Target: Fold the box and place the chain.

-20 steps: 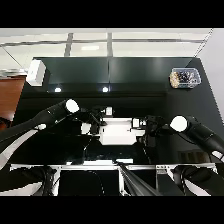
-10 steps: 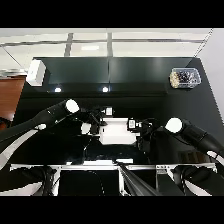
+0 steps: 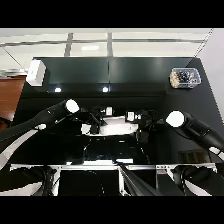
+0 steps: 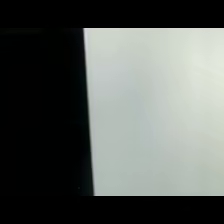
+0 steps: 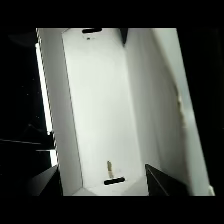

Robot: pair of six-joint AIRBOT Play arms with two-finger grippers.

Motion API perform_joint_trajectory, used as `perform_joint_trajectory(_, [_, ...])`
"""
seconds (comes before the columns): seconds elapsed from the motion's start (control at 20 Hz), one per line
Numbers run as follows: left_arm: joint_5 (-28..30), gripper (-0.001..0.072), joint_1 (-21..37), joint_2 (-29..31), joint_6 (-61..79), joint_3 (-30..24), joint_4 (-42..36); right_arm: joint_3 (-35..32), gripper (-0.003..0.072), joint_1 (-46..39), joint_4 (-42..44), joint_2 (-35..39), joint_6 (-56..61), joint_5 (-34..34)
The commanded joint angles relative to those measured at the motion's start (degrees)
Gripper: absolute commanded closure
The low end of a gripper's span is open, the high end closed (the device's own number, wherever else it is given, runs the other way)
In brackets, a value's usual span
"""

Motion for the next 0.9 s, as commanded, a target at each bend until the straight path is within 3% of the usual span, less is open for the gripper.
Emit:
perform_joint_trajectory(0.0, [-0.3, 0.0683, 0.0, 0.0, 0.1, 0.0, 0.0, 1.6, 0.0067, -1.9, -0.9, 0.1, 0.4, -1.5])
perform_joint_trajectory(0.45, [-0.5, 0.0683, -0.5, 0.0, 0.1, 0.0, 0.0, -0.6, 0.0067, -4.7, 0.6, -0.7, 0.0, -1.9])
perform_joint_trajectory(0.65, [-0.3, 0.0683, -1.4, 0.0, 0.1, 0.0, 0.0, -0.7, 0.0067, -4.7, 9.7, -1.9, -13.0, -1.0])
perform_joint_trajectory(0.85, [-0.3, 0.0682, -1.4, 0.0, 0.1, 0.0, 0.1, -0.8, 0.0067, -4.5, 12.0, -4.9, -16.6, 1.9])
